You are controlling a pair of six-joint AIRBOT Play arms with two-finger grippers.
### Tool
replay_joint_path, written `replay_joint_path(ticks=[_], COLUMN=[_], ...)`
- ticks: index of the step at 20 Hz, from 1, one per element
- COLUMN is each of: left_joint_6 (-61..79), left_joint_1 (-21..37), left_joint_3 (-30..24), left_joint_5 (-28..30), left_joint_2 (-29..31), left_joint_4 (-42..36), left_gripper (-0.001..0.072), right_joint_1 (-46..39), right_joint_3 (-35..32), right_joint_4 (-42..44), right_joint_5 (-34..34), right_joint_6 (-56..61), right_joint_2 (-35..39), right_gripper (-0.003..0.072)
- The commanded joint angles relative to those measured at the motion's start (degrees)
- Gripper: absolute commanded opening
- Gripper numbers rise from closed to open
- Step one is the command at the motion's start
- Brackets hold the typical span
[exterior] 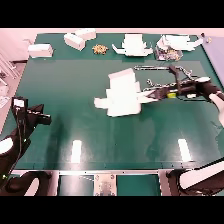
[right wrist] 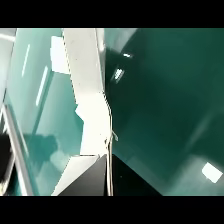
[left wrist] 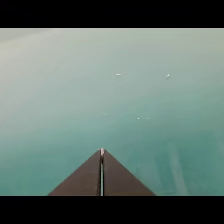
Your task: Fold the box and place the chain.
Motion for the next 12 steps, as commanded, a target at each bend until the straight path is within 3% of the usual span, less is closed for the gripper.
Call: replay_joint_path(ticks=[1,12], left_joint_6=[0.0,0.0], left_joint_1=[0.0,0.0], left_joint_3=[0.0,0.0], left_joint_5=[0.0,0.0], left_joint_2=[0.0,0.0], left_joint_4=[0.0,0.0], left_gripper=[0.002,0.002], right_joint_1=[8.9,12.3], right_joint_3=[-0.6,1.0], right_joint_4=[3.9,4.0], right_joint_5=[-13.0,-19.6], right_joint_6=[4.3,3.5], right_joint_2=[-0.1,-6.2], right_gripper=[0.0002,0.0001])
